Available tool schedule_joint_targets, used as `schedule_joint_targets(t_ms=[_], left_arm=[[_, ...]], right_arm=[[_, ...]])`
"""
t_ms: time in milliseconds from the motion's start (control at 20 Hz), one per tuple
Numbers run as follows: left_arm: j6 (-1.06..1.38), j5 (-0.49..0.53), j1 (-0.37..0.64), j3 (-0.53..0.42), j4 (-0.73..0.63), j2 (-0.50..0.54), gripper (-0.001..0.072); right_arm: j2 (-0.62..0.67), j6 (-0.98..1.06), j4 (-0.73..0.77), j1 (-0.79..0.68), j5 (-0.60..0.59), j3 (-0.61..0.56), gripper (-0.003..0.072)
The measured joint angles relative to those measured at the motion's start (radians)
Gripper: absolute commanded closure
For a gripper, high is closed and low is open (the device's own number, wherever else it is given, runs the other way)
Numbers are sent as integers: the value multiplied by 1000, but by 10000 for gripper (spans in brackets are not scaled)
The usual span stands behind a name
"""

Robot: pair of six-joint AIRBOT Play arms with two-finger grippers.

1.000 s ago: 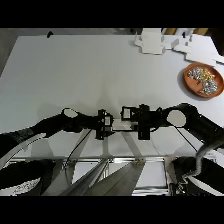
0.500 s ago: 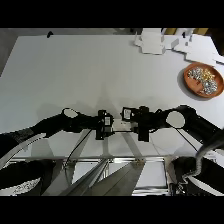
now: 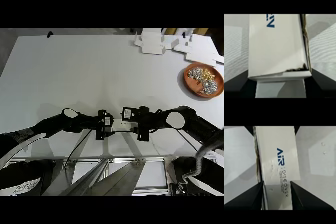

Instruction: Fold the box and place the chain.

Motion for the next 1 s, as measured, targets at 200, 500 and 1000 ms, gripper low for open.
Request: schedule_joint_targets(t_ms=[200, 500, 1000], left_arm=[[1, -2, 0, 0, 2, 0, 698], [0, 0, 0, 0, 0, 0, 698], [0, 3, 0, 0, -1, 0, 698]], right_arm=[[13, 0, 2, 0, 16, -6, 272], [67, -1, 5, 0, 63, -6, 273], [100, 0, 104, 0, 58, -26, 667]])
